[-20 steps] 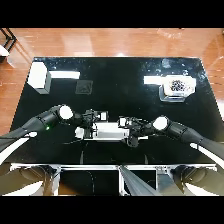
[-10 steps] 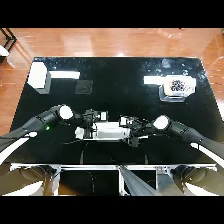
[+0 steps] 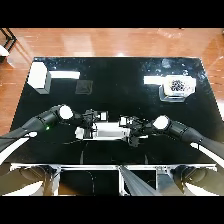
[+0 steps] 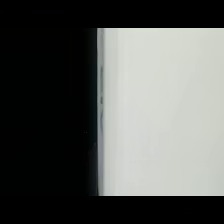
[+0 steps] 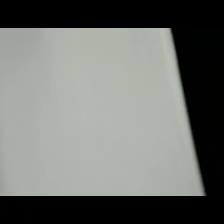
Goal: Fold the box and place the chain.
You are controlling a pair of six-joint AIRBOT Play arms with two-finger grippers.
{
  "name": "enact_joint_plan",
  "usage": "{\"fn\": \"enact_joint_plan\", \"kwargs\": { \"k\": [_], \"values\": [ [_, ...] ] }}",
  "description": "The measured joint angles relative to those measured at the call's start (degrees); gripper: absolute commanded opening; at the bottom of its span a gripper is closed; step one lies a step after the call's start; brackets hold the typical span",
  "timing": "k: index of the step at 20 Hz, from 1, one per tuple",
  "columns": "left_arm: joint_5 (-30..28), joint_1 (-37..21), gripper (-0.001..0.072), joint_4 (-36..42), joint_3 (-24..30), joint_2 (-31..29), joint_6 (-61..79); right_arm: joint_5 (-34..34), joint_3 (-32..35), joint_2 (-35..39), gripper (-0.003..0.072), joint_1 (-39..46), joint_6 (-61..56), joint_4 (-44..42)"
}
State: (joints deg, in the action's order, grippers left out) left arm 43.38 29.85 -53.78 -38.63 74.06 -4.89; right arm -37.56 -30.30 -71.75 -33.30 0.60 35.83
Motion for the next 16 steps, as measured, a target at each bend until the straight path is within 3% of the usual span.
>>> {"fn": "enact_joint_plan", "kwargs": {
  "k": [1,4,5,6,7,11,16],
  "values": [
    [0.0,0.0,0.0198,-0.1,-0.1,0.0,-0.2,0.0,0.0,0.0,0.0524,0.0,0.0,0.0],
    [0.3,0.0,0.0216,-0.9,-0.8,-0.1,-1.0,-0.1,0.0,0.0,0.0523,0.0,0.0,0.1],
    [1.0,0.0,0.0327,-0.8,-1.1,-0.1,-1.2,-0.1,0.0,0.0,0.0524,0.0,0.0,0.1],
    [1.3,0.0,0.0561,-1.0,-1.4,-0.1,-1.7,-0.1,0.0,0.0,0.0524,0.0,0.0,0.1],
    [1.6,0.0,0.0641,-1.4,-1.6,-0.3,-2.5,-0.1,0.0,0.0,0.0523,0.0,0.0,0.1],
    [2.8,-0.5,0.0641,-4.6,-2.1,-2.4,-7.7,-0.1,0.0,0.0,0.0523,0.0,0.0,0.1],
    [7.4,-3.7,0.0615,-10.1,-2.3,-9.9,-15.7,-0.1,0.0,0.0,0.0524,0.0,-0.1,0.0]
  ]
}}
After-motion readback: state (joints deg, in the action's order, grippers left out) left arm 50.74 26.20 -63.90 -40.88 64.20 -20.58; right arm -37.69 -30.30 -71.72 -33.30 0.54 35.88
